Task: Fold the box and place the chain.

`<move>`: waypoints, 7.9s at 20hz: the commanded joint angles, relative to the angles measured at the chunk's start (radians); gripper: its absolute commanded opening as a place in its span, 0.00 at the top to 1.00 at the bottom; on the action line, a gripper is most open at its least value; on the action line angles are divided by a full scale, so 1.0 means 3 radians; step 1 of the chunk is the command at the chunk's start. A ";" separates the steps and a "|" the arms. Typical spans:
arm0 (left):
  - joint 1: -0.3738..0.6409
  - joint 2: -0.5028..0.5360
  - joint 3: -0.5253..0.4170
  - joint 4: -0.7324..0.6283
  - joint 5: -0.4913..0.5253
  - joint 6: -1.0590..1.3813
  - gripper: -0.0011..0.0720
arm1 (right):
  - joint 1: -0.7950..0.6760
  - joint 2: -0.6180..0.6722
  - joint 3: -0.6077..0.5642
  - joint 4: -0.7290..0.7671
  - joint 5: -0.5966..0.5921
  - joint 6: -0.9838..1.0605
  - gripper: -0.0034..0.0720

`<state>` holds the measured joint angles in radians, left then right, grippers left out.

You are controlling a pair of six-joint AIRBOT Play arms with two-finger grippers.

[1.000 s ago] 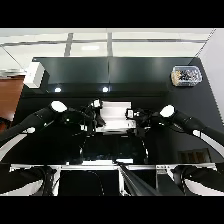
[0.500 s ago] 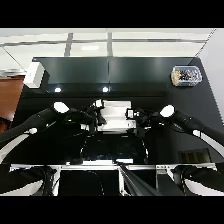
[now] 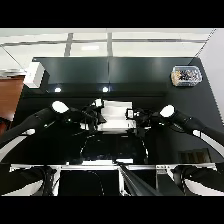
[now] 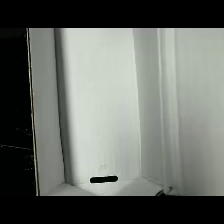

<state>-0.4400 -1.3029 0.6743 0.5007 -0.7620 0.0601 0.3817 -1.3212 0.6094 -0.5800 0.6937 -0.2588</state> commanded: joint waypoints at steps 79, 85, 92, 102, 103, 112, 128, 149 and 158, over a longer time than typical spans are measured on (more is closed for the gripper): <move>-0.0636 -0.0474 0.1035 0.2688 -0.0790 -0.6546 0.38 | 0.0004 -0.0003 -0.0003 0.0001 -0.0001 0.0004 0.54; -0.0937 -0.0641 0.1394 0.3269 -0.1148 -0.7048 0.38 | 0.0004 -0.0003 -0.0001 0.0001 -0.0001 0.0004 0.54; -0.1073 -0.0763 0.1460 0.3278 -0.1132 -0.7665 0.38 | 0.0004 -0.0003 -0.0001 0.0000 0.0000 0.0003 0.54; -0.1130 -0.0796 0.1485 0.3251 -0.1141 -0.7956 0.95 | 0.0004 -0.0003 -0.0001 0.0000 0.0000 0.0004 0.54; -0.1130 -0.0799 0.1506 0.3254 -0.1142 -0.7955 0.95 | 0.0004 -0.0003 -0.0003 0.0000 0.0000 0.0004 0.54; -0.1130 -0.0807 0.1567 0.3340 -0.1158 -0.7959 0.41 | 0.0004 -0.0003 -0.0001 0.0000 0.0000 0.0004 0.54; -0.1123 -0.0853 0.1567 0.3379 -0.1240 -0.7780 0.95 | 0.0003 0.0331 -0.0001 -0.0392 0.0175 0.0107 0.06; -0.1124 -0.0853 0.1567 0.3353 -0.1246 -0.7780 0.95 | 0.0106 0.0160 -0.0004 0.0347 0.0078 0.0526 0.69; -0.1124 -0.0853 0.1567 0.3353 -0.1241 -0.7780 0.95 | 0.0103 0.0177 0.0000 0.0263 0.0167 0.1062 0.94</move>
<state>-0.7776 -1.5581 1.1446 1.5063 -1.1339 -2.2757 0.4129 -1.2720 0.6086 -0.4828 0.7162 -0.0166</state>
